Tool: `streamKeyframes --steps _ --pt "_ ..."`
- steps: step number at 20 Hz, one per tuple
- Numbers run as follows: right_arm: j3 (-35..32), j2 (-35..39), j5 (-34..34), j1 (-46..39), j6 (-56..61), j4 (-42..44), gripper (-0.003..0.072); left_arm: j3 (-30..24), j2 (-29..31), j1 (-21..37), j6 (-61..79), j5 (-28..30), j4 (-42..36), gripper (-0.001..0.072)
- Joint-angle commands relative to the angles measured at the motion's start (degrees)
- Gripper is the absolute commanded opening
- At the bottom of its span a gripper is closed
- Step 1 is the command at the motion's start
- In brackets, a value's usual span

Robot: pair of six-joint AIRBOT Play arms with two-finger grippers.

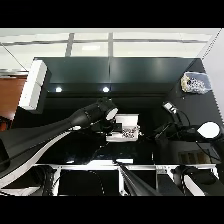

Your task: Fold the box and place the chain.

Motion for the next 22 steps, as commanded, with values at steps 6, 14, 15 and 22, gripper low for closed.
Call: streamKeyframes --steps 6,14,15,22 --pt "-4.3 -7.6 -16.6 11.7 -38.9 8.8 0.0661 0.0 0.0 0.0 0.0 0.0 0.0 0.0033" --pt "-1.5 -14.5 -23.3 13.1 -48.3 16.2 0.0661 0.0 0.0 0.0 0.0 0.0 0.0 0.0034" --pt "-1.5 -14.9 -23.3 13.1 -48.3 16.2 0.0661 0.0 0.0 0.0 0.0 0.0 0.0 0.0034" --pt "-1.4 -17.7 -24.4 13.2 -52.2 20.0 0.0660 0.0 0.0 0.0 0.0 0.0 0.0 0.0034"
